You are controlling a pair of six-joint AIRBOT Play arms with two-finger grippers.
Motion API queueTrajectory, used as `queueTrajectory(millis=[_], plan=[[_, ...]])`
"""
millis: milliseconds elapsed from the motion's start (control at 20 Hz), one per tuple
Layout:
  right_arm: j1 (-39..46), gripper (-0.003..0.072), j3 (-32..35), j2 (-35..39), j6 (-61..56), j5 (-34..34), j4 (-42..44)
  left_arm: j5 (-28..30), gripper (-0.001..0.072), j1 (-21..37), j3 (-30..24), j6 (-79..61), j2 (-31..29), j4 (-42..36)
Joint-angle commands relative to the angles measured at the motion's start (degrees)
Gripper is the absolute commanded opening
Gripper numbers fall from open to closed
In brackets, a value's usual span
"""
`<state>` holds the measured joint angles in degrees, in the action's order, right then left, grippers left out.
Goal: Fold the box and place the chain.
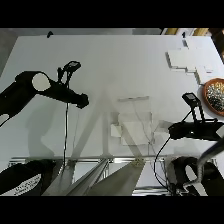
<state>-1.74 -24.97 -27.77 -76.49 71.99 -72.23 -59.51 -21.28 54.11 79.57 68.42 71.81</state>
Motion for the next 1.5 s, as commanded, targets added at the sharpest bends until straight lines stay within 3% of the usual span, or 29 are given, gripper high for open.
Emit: queueTrajectory(millis=[0,200,400,500,750,950,1150,1300,1400,1450], plan=[[-0.2,0.0018,0.0,0.1,0.0,-0.1,0.1,3.3,0.0641,0.0,0.0,-4.5,0.2,-2.5],[-0.2,0.0018,0.0,-0.1,0.0,0.2,0.7,2.1,0.0621,-1.0,0.0,-14.9,2.5,-11.4],[-0.2,0.0018,0.0,-1.7,0.0,0.5,0.8,-5.4,0.0620,-1.3,0.0,-42.1,9.4,-40.8],[-0.2,0.0018,0.0,-2.5,0.0,0.5,0.8,-11.6,0.0621,-1.3,0.1,-51.3,14.1,-50.1],[-0.2,0.0018,0.0,-2.7,0.0,0.5,0.9,-13.0,0.0622,-1.5,0.6,-54.1,23.8,-52.1],[-0.2,0.0018,0.0,-2.7,0.0,0.5,0.9,-16.0,0.0622,-4.2,6.7,-53.8,30.5,-52.0],[-0.2,0.0018,0.0,-2.7,0.0,0.5,0.9,-16.6,0.0622,-8.3,12.1,-53.7,34.7,-51.8],[-0.2,0.0018,0.0,-2.7,0.0,0.5,0.9,-16.0,0.0614,-10.2,13.1,-54.7,36.2,-51.7],[-0.2,0.0018,0.0,-2.7,0.0,0.5,0.9,-15.7,0.0407,-10.4,13.1,-55.7,36.5,-51.8],[-0.2,0.0018,0.0,-2.7,0.0,0.5,0.9,-15.4,0.0359,-10.4,13.1,-56.3,36.4,-52.0]])
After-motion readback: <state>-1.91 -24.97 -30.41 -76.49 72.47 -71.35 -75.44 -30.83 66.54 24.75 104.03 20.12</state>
